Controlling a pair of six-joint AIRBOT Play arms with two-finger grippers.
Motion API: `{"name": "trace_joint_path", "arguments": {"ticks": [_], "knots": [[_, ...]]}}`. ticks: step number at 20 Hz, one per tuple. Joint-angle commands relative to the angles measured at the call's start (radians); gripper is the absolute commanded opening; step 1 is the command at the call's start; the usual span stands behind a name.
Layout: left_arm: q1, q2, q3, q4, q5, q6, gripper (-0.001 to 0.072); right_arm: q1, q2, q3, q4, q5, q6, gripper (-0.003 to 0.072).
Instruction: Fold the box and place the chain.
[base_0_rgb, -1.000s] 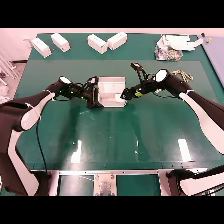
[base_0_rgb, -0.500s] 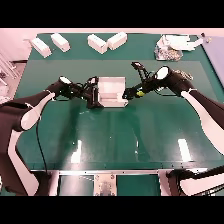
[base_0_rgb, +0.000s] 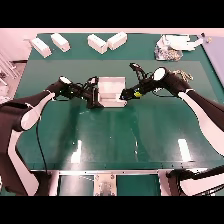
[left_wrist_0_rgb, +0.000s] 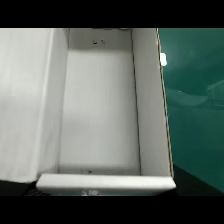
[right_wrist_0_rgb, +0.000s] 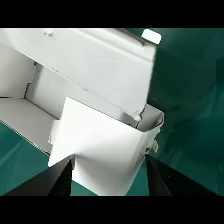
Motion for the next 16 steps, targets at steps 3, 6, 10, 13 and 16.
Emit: {"name": "trace_joint_path", "arguments": {"ticks": [3, 6, 10, 13, 16], "knots": [[0.001, 0.001, 0.0, 0.0, -0.002, 0.0, 0.0568, 0.039, -0.001, 0.0, -0.077, -0.057, 0.119, 0.0523], [0.001, 0.001, 0.0, 0.0, -0.002, 0.0, 0.0569, 0.067, -0.001, 0.0, -0.15, -0.079, 0.199, 0.0523], [0.001, 0.001, 0.0, 0.0, -0.003, 0.0, 0.0569, 0.086, -0.003, 0.0, -0.217, -0.085, 0.289, 0.0522], [0.001, 0.001, 0.0, 0.0, -0.006, 0.0, 0.0569, 0.099, -0.015, 0.002, -0.219, -0.095, 0.306, 0.0522], [0.001, 0.001, 0.0, 0.0, -0.01, 0.0, 0.0569, 0.116, -0.017, 0.004, -0.224, -0.114, 0.317, 0.0518]]}}
